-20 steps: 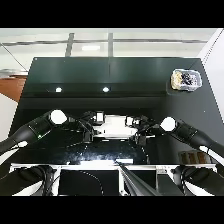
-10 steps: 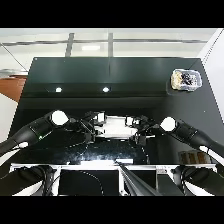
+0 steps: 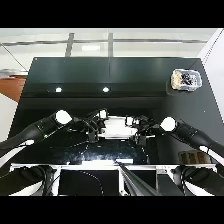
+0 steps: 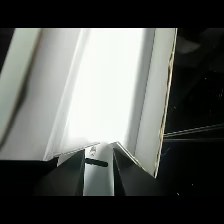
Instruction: Fold the box and place the chain.
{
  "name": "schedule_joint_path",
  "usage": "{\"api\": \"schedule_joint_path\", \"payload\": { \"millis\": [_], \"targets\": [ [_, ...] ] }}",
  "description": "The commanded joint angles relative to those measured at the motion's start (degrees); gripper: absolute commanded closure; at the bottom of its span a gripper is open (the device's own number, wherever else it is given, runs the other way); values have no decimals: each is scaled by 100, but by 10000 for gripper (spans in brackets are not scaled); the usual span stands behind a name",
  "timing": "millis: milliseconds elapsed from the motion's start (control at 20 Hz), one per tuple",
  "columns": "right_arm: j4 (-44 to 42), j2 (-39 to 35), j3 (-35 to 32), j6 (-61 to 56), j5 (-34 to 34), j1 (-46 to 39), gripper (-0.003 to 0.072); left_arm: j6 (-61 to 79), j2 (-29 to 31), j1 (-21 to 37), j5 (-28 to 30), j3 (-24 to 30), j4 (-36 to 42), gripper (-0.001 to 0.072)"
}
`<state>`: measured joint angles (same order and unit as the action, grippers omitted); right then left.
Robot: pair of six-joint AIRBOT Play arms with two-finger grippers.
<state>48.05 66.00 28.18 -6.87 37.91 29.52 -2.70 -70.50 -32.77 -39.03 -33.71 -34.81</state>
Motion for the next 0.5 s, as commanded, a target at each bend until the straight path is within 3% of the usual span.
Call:
{"api": "schedule_joint_path", "payload": {
  "millis": [0,300,350,400,450],
  "targets": [
    [-2,-2,0,2,0,4,260,127,-61,-13,22,2,127,491],
    [0,-2,0,2,0,4,260,256,-61,-13,22,2,129,490],
    [0,-2,0,2,0,4,260,256,-61,-13,15,2,162,476],
    [-2,-2,0,2,0,4,260,258,-61,-13,20,2,227,394],
    [-2,-2,0,2,0,4,260,286,-61,-13,22,2,232,371]
  ]
}}
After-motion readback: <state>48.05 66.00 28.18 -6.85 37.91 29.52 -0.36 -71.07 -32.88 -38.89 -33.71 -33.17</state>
